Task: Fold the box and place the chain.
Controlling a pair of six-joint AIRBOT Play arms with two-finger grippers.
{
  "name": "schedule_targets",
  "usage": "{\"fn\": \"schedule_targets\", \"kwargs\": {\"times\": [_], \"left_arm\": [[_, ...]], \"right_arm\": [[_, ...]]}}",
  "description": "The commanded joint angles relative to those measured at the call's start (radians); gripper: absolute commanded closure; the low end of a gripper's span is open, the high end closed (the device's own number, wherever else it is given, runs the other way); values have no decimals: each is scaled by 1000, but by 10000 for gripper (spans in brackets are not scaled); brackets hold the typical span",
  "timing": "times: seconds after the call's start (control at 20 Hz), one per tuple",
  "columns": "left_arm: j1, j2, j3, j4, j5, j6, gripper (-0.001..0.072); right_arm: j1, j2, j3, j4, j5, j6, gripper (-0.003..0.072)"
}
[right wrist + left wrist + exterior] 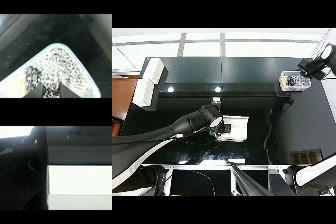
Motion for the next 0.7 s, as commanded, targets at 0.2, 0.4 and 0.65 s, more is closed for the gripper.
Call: {"fn": "schedule_targets", "kwargs": {"times": [0.2,0.4,0.65], "left_arm": [[0,0,0,0,0,0,681],[1,0,0,0,0,0,681],[0,0,0,0,0,0,681]], "right_arm": [[0,288,0,0,29,-269,679],[0,396,0,9,-4,-303,679],[0,529,-49,224,52,-453,679]]}}
